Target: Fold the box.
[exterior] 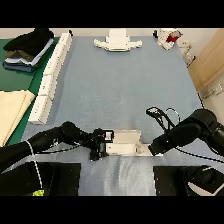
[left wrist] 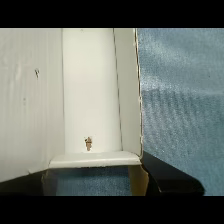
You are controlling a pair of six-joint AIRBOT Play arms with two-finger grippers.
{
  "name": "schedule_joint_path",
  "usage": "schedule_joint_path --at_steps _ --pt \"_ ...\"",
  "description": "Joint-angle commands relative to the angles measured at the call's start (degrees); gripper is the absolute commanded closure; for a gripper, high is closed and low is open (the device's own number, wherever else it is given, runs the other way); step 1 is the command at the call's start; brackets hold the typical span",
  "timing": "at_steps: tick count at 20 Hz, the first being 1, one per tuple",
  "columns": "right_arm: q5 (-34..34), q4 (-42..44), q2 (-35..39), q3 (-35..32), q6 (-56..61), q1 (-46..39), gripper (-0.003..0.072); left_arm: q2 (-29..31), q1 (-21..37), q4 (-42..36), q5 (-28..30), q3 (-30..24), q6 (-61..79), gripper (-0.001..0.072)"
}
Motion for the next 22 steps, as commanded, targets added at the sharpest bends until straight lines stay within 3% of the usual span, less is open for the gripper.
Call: schedule_joint_path --at_steps 1,4,14,22 --pt "3.7 13.9 4.3 0.0 0.5 0.2 0.0682 0.0 0.0 0.0 0.0 0.0 0.0 0.0356" --pt "12.8 20.3 4.9 -1.7 0.4 0.2 0.0682 0.0 0.0 0.0 0.0 0.0 0.0 0.0356" --pt "39.3 21.3 -9.5 -2.2 -2.3 0.1 0.0682 0.0 0.0 0.0 0.0 0.0 0.0 0.0356" --pt "38.9 20.9 -19.9 -1.9 -7.1 0.2 0.0683 0.0 0.0 0.0 0.0 0.0 0.0 0.0356"
